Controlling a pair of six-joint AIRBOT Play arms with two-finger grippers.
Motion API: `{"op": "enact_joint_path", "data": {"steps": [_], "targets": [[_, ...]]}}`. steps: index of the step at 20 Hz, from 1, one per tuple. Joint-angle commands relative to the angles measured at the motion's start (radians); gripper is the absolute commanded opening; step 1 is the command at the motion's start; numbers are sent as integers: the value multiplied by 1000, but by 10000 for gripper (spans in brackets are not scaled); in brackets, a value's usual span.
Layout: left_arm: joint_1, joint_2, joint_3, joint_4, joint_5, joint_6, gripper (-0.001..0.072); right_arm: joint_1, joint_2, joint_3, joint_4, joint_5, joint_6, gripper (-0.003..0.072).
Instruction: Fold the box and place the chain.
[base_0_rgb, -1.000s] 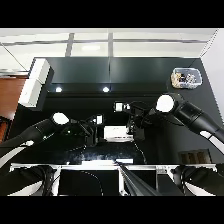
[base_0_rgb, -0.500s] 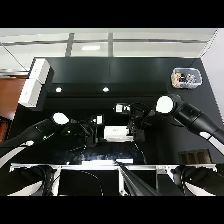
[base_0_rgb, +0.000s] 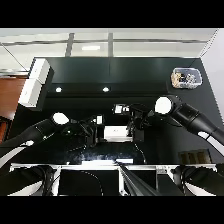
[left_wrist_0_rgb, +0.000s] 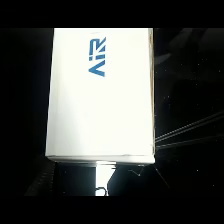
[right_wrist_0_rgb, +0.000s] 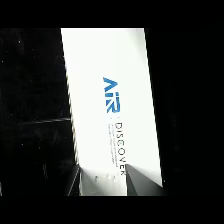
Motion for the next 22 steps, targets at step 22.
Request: {"op": "enact_joint_path", "data": {"steps": [22], "targets": [[0,-1,0,0,1,-2,463,-186,81,-249,568,-34,494,14]]}}
